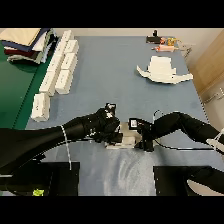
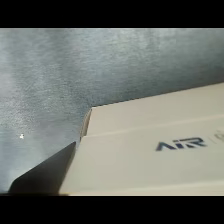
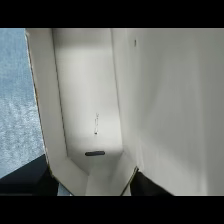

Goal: Fold the box.

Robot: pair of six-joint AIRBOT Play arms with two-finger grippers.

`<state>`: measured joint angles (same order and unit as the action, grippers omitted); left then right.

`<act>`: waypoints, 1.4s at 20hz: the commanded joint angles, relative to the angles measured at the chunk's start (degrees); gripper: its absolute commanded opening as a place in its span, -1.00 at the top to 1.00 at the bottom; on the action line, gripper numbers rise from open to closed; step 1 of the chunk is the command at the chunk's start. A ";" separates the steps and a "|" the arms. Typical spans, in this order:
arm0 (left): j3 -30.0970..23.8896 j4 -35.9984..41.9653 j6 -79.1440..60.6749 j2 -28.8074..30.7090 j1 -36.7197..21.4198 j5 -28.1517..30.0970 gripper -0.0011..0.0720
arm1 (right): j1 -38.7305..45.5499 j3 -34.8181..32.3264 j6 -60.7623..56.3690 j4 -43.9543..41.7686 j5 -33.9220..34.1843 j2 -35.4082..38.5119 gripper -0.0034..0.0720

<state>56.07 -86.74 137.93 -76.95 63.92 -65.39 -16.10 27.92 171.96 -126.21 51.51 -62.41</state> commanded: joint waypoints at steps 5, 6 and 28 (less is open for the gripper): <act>2.32 -2.08 7.17 -2.78 1.84 -1.25 0.03 | -0.02 0.04 0.00 -0.02 0.00 -0.02 -0.23; 2.51 -2.01 7.21 -3.23 1.84 -1.31 0.03 | -0.02 0.04 0.00 -0.02 0.00 -0.02 -0.23; 2.91 -2.27 10.34 -3.76 1.81 -1.07 -0.37 | -0.02 0.04 0.02 -0.02 0.00 -0.02 -0.23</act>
